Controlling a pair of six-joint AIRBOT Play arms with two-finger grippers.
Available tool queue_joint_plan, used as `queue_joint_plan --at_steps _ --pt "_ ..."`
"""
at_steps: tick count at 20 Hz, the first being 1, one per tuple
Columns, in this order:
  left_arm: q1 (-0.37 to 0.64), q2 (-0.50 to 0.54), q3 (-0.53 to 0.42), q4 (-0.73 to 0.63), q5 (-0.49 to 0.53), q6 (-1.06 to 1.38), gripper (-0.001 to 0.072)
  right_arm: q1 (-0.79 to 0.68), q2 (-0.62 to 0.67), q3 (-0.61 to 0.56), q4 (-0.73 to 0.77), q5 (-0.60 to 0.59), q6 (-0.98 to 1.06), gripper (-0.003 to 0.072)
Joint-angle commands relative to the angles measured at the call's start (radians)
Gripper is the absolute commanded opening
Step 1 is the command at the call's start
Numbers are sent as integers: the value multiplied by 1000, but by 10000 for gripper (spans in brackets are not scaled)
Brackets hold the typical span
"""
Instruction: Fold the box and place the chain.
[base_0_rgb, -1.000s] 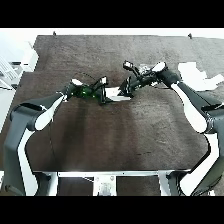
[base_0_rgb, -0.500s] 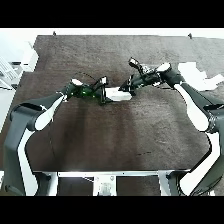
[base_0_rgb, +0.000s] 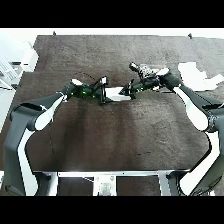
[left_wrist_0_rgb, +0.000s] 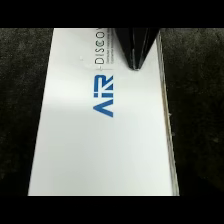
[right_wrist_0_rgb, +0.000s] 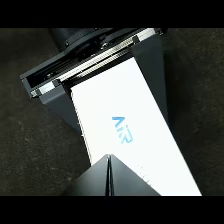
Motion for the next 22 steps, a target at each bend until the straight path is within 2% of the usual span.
queue_joint_plan --at_steps 1,4,6,8,9,15,20,21,22 --pt "0 0 0 0 0 0 327 0 -2 -12 -42 -5 30 12" --pt "0 0 0 0 0 0 328 2 6 -10 -51 -30 67 12" --pt "0 0 0 0 0 0 327 -8 49 -2 51 22 61 12" --pt "0 0 0 0 0 0 327 -29 139 -1 166 58 37 11" --pt "0 0 0 0 0 0 328 -40 193 -1 178 58 37 11" --pt "0 0 0 0 -1 0 327 -122 447 -26 173 66 140 11" --pt "0 0 0 0 -1 0 326 -154 515 -119 173 66 170 12" --pt "0 0 1 -5 -3 -1 205 -157 517 -140 173 66 177 12" --pt "0 1 4 -5 -18 0 20 -163 517 -159 173 66 179 12"
